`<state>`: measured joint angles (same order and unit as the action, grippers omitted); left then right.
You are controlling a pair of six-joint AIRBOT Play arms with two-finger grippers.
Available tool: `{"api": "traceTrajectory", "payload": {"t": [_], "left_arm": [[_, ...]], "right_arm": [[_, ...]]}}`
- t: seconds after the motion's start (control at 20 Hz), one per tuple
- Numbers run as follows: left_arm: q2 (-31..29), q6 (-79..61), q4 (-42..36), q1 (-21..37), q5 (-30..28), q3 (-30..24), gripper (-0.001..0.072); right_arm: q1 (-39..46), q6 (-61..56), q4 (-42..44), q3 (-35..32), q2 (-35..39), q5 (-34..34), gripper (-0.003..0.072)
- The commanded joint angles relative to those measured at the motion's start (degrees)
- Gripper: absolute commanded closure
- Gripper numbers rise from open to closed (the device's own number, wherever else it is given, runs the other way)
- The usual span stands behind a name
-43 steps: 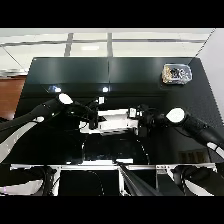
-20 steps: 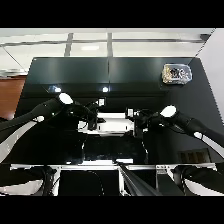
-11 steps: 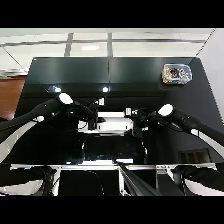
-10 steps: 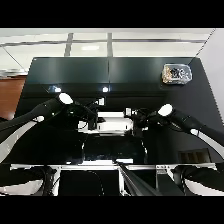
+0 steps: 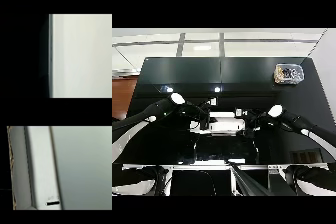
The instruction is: Fold the box and place the chain.
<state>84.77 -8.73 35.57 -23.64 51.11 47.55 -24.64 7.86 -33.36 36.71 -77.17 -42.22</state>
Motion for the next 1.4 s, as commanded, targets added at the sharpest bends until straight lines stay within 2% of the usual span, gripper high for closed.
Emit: {"api": "traceTrajectory", "payload": {"t": [0.0, 0.6, 0.65, 0.7, 0.75, 0.8, 0.85, 0.9, 0.95, 1.0, 1.05, 1.2, 1.3, 1.35], "left_arm": [[0.04, -0.04, 0.02, -0.02, -0.09, 0.04, 0.0686], [0.04, -0.02, 0.02, 0.00, -0.09, 0.04, 0.0685], [0.04, -0.02, 0.02, 0.00, -0.09, 0.04, 0.0685], [0.04, -0.02, 0.02, 0.00, -0.09, 0.04, 0.0685], [0.04, 0.00, 0.02, 0.00, -0.09, 0.04, 0.0683], [0.02, 0.04, 0.02, 0.02, -0.07, 0.04, 0.0679], [-0.04, 0.15, 0.02, 0.13, 0.13, 0.04, 0.0572], [-0.24, 0.22, 0.09, 0.44, 0.24, 0.09, 0.0360], [-0.83, 1.77, 0.33, 1.11, 0.48, 0.20, 0.0197], [-1.81, 4.42, 0.74, 2.01, 0.55, 0.24, 0.0080], [-3.50, 7.80, 2.40, 3.15, 0.55, 0.24, 0.0001], [-10.56, 20.15, 14.01, 7.41, 2.95, 0.24, 0.0001], [-14.99, 30.69, 21.88, 10.45, 8.87, 0.24, 0.0021], [-16.33, 34.84, 23.80, 11.82, 13.03, 0.24, 0.0060]], "right_arm": [[-0.90, -0.79, -1.95, 0.02, -0.09, 0.50, -0.0016], [-1.18, -1.88, -2.51, 0.02, -0.15, 1.49, -0.0015], [-1.18, -1.88, -2.51, 0.02, -0.15, 1.49, 0.0013], [-1.18, -1.88, -2.54, 0.02, -0.15, 1.46, 0.0163], [-1.18, -1.88, -2.54, 0.02, -0.15, 1.49, 0.0214], [-1.18, -1.88, -2.56, 0.02, -0.15, 1.49, 0.0214], [-1.18, -1.90, -2.51, 0.02, -0.15, 1.51, 0.0214], [-1.18, -1.90, -2.54, 0.02, -0.15, 1.51, 0.0214], [-1.18, -1.90, -2.51, 0.02, -0.15, 1.51, 0.0214], [-1.18, -1.90, -2.54, 0.02, -0.15, 1.51, 0.0214], [-1.18, -1.90, -2.51, 0.02, -0.15, 1.51, 0.0215], [-1.18, -1.90, -2.51, 0.02, -0.15, 1.51, 0.0214], [-1.18, -1.90, -2.54, 0.02, -0.15, 1.49, 0.0215], [-1.18, -1.88, -2.54, 0.02, -0.15, 1.49, 0.0215]]}}
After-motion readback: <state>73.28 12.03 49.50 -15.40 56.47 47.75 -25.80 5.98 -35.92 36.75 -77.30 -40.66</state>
